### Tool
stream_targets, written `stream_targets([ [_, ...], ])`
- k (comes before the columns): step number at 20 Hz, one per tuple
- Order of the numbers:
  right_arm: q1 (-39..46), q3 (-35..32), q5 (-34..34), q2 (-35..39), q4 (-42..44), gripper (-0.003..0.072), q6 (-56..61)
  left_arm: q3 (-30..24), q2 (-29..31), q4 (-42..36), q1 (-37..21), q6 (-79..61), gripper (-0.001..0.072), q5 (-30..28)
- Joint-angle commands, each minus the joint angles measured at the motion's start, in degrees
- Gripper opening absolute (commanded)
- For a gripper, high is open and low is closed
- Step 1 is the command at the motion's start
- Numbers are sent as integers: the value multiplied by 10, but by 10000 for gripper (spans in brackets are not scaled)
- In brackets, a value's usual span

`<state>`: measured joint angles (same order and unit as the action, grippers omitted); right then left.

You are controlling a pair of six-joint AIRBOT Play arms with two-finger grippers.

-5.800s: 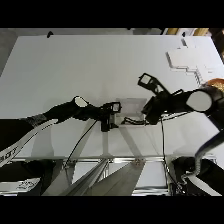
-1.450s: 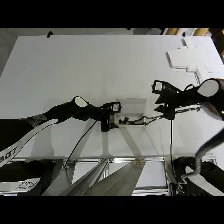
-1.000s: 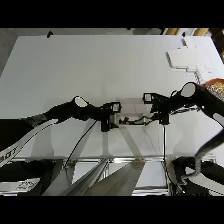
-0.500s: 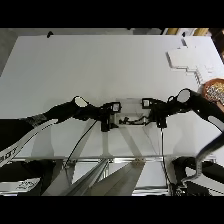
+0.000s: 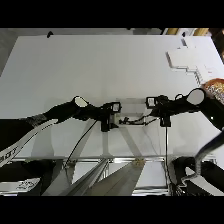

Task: Fold the box and place the chain.

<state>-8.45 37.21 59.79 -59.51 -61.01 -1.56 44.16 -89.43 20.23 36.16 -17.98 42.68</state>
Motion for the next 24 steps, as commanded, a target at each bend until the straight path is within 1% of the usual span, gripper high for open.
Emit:
stream_targets([
  [1,-1,0,21,56,65,17,2,0,0,0,0,0,288,0],
  [3,-1,0,25,74,161,18,2,0,0,0,0,0,288,0],
  [5,-11,0,34,76,261,18,2,0,0,0,0,0,288,0],
  [6,-29,0,34,76,291,18,2,0,0,0,0,0,288,0],
  [7,-52,0,22,76,303,18,2,0,0,0,0,0,288,0],
  [8,-80,0,2,76,301,18,2,0,0,0,0,0,288,0],
  [11,-169,0,-94,65,297,18,3,0,0,0,0,0,288,0],
  [13,-201,0,-145,42,292,18,32,0,0,0,0,0,288,0],
  [14,-205,0,-154,26,290,18,49,0,0,0,0,0,288,0],
  [17,-205,0,-153,-10,272,24,77,0,0,0,0,0,288,0],
  [18,-205,0,-154,-12,261,102,77,0,0,0,0,0,288,0],
  [19,-204,0,-157,-9,253,165,77,0,0,0,0,0,288,0],
  [20,-196,0,-156,-1,249,191,77,0,0,0,0,0,288,0],
  [22,-157,0,-133,30,237,192,75,0,0,0,0,0,288,0],
  [24,-96,0,-94,65,200,192,75,0,0,0,0,0,288,0],
])
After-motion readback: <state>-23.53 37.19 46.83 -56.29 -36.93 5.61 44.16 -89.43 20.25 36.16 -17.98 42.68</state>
